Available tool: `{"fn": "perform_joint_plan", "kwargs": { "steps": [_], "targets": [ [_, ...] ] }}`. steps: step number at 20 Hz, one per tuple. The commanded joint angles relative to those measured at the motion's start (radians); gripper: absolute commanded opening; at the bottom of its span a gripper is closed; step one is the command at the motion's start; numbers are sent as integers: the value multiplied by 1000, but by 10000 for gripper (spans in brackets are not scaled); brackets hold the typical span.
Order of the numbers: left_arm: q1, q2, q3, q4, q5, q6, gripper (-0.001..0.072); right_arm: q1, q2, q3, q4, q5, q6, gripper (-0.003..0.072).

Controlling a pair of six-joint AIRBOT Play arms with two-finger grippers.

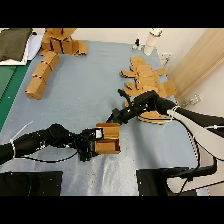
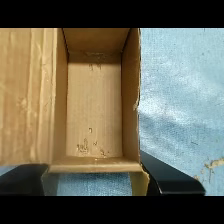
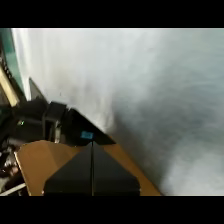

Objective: Fold the box.

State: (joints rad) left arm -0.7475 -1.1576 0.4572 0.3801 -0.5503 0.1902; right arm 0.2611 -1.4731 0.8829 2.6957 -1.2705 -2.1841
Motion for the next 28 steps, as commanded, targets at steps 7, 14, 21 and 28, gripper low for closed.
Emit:
{"fn": "perform_joint_plan", "kwargs": {
  "steps": [7,14,21,28],
  "targets": [
    [0,0,1,0,0,0,519,58,381,-267,-12,69,-186,2],
    [0,0,1,0,0,0,519,149,663,-421,-227,329,-201,7],
    [0,0,1,1,0,0,519,386,766,-397,-476,482,-375,284],
    [0,0,1,0,0,0,519,492,750,-406,-667,639,-375,404]
  ]
}}
